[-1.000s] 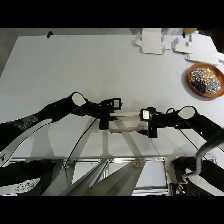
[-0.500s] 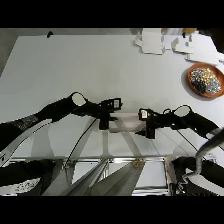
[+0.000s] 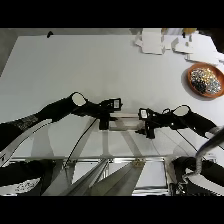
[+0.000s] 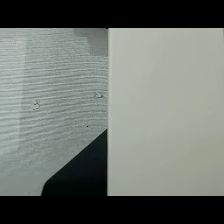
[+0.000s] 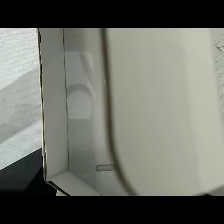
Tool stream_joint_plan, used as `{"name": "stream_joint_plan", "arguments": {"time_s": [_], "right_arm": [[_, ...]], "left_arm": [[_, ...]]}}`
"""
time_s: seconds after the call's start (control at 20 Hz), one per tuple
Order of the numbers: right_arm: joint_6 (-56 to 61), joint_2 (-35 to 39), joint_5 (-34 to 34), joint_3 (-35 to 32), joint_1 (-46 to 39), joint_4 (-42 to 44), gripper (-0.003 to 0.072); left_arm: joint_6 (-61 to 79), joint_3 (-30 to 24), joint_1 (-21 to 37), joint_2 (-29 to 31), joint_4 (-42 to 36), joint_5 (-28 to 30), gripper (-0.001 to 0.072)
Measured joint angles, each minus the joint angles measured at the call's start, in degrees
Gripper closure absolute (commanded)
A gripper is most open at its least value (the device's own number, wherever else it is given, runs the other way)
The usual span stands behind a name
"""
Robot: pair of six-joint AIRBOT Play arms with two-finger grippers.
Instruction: Fold the box and place the chain.
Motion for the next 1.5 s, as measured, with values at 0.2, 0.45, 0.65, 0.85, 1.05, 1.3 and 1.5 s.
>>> {"name": "stream_joint_plan", "arguments": {"time_s": [0.2, 0.45, 0.65, 0.85, 1.05, 1.3, 1.5], "right_arm": [[0.0, 0.0, -0.3, 0.0, 0.0, -0.4, 0.0350], [0.0, -0.1, -0.5, 0.0, 0.0, -0.5, 0.0350], [0.0, -0.1, -0.6, 0.0, 0.0, -0.6, 0.0350], [0.0, -0.1, -0.6, 0.0, 0.0, -0.6, 0.0350], [0.0, -0.1, -0.6, 0.0, 0.0, -0.6, 0.0350], [0.0, -0.1, -0.6, 0.0, 0.0, -0.6, 0.0350], [0.0, -0.1, -0.6, 0.0, 0.0, -0.6, 0.0350]], "left_arm": [[0.0, 0.0, 0.0, 0.0, 0.0, 0.0, 0.0698], [0.0, 0.0, 0.0, 0.0, 0.0, 0.0, 0.0698], [-0.1, 0.0, 0.0, 0.0, 0.0, 0.0, 0.0698], [-0.1, 0.0, 0.0, 0.0, 0.0, 0.0, 0.0698], [0.0, 0.0, 0.0, 0.0, 0.0, 0.0, 0.0698], [-0.1, -0.2, 0.0, -0.1, 1.6, 0.1, 0.0403], [-1.1, 0.0, 0.1, 1.9, 2.2, -1.8, 0.0194]]}}
